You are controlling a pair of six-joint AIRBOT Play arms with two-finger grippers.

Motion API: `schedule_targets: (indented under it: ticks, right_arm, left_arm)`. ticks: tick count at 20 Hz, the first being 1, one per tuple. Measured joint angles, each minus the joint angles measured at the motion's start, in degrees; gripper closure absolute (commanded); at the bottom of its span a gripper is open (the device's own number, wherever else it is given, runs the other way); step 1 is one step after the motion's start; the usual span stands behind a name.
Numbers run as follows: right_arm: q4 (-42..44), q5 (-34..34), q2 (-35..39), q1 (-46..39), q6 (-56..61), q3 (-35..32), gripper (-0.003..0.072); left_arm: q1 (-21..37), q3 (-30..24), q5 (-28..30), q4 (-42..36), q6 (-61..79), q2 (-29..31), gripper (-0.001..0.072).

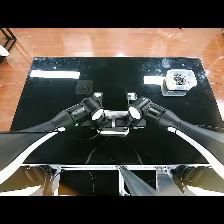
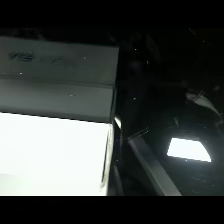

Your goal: Fold the box and place the chain.

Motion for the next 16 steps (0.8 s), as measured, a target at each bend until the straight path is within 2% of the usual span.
schedule_targets:
  ticks: [1, 9, 11, 16]
  right_arm:
    - [-0.24, 0.17, -0.02, 0.09, 0.04, 0.02, 0.0663]
    - [-0.22, 0.28, -0.13, 0.37, 0.26, 0.07, 0.0645]
    - [-0.24, 0.31, -0.20, 0.37, 0.15, 0.07, 0.0250]
    - [-0.55, 1.81, 0.66, 0.37, -2.27, 0.07, 0.0243]
  left_arm:
    - [0.00, 0.00, -0.02, 0.00, 0.02, 0.00, 0.0685]
    - [0.00, 0.00, -0.11, -0.04, 0.02, 0.02, 0.0685]
    - [0.00, 0.00, 0.02, 0.09, 0.22, 0.00, 0.0685]
    - [0.00, 0.00, 0.00, 0.07, 0.20, 0.00, 0.0686]
